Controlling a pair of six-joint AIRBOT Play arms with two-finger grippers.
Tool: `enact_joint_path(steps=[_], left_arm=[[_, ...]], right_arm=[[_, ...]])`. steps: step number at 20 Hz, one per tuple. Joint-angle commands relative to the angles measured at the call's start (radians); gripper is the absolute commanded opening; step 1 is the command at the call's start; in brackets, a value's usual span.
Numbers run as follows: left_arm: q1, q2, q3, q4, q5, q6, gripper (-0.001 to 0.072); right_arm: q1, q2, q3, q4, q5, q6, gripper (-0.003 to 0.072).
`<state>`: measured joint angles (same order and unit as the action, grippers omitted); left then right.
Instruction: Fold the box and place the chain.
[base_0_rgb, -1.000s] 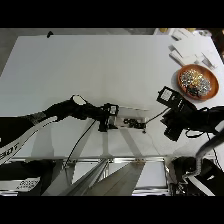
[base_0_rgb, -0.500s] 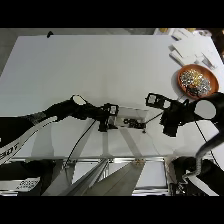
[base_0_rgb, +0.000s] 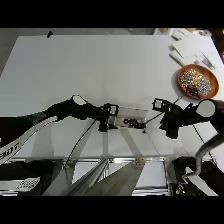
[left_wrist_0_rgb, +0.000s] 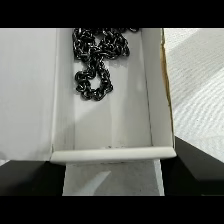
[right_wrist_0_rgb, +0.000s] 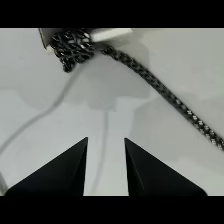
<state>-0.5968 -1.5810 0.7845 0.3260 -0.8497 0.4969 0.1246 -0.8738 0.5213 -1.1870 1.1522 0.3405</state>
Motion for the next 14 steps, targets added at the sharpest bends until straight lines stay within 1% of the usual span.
enact_joint_path(steps=[1, 4, 7, 14], left_arm=[[0.001, 0.000, 0.001, 0.000, 0.000, 0.000, 0.0038], [0.001, 0.000, 0.001, 0.000, 0.000, 0.000, 0.0038], [0.001, 0.000, 0.001, 0.000, 0.000, 0.000, 0.0038], [0.001, 0.000, 0.001, 0.000, 0.000, 0.000, 0.0038]], right_arm=[[0.005, -0.022, -0.086, 0.152, -0.124, -0.260, 0.0305], [0.052, -0.051, -0.090, 0.158, -0.130, -0.374, 0.0299], [0.069, -0.079, -0.090, 0.191, -0.187, -0.379, 0.0299], [0.069, -0.089, -0.092, 0.306, -0.207, -0.453, 0.0295]])
